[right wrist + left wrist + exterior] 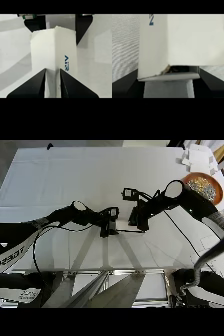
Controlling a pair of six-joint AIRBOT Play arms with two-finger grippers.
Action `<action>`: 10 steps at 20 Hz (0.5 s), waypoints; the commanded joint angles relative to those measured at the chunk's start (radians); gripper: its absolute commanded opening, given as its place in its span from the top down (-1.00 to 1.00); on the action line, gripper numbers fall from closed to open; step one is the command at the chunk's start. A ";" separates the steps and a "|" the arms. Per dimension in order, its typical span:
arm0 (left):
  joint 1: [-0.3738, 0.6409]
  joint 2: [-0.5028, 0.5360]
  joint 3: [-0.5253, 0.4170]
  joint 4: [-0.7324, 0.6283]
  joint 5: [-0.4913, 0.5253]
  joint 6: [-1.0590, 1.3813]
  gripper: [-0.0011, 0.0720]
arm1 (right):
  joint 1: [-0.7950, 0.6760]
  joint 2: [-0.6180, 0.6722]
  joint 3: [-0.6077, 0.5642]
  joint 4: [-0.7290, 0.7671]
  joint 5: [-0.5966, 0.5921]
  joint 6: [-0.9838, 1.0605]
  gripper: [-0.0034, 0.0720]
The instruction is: Fold the box and place the chain.
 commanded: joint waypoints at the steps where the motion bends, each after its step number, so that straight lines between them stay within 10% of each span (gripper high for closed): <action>1: 0.001 0.001 0.000 0.000 0.000 0.000 0.19 | 0.029 -0.001 0.000 -0.083 -0.025 -0.003 0.36; 10: 0.001 0.001 0.000 0.000 0.000 0.000 0.19 | 0.056 -0.001 0.000 -0.148 -0.043 0.013 0.65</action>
